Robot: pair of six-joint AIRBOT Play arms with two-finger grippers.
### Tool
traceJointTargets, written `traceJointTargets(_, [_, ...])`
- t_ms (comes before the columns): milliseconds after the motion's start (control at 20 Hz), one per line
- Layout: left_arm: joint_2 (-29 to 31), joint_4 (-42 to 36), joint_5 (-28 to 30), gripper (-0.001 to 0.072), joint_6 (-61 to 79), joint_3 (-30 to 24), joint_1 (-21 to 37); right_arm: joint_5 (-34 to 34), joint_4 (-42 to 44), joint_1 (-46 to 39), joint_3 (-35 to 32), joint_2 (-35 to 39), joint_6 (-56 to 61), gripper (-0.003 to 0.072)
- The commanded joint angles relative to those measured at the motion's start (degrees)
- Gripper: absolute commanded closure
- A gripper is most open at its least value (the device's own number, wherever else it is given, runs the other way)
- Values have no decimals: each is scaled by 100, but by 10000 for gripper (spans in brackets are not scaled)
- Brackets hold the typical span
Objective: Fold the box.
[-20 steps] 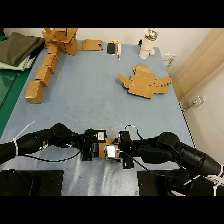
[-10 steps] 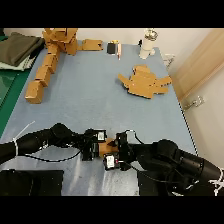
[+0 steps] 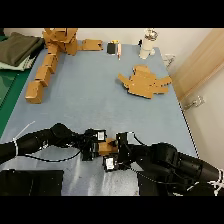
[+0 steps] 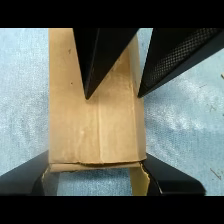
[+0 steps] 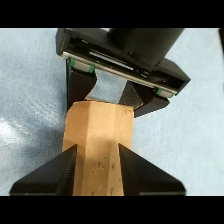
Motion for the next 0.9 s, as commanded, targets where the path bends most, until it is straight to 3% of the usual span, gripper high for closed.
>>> traceJointTargets(0, [0,2,-2,256,9,4,-2,31,-186,9,-4,0,118,285])
traceJointTargets(150, [0,2,0,256,9,4,-2,28,-186,9,-4,0,118,292])
traceJointTargets(200, [0,2,0,256,9,4,-2,31,-186,9,-2,2,118,333])
traceJointTargets(850, [2,2,-2,255,9,4,-2,52,-452,9,151,264,227,333])
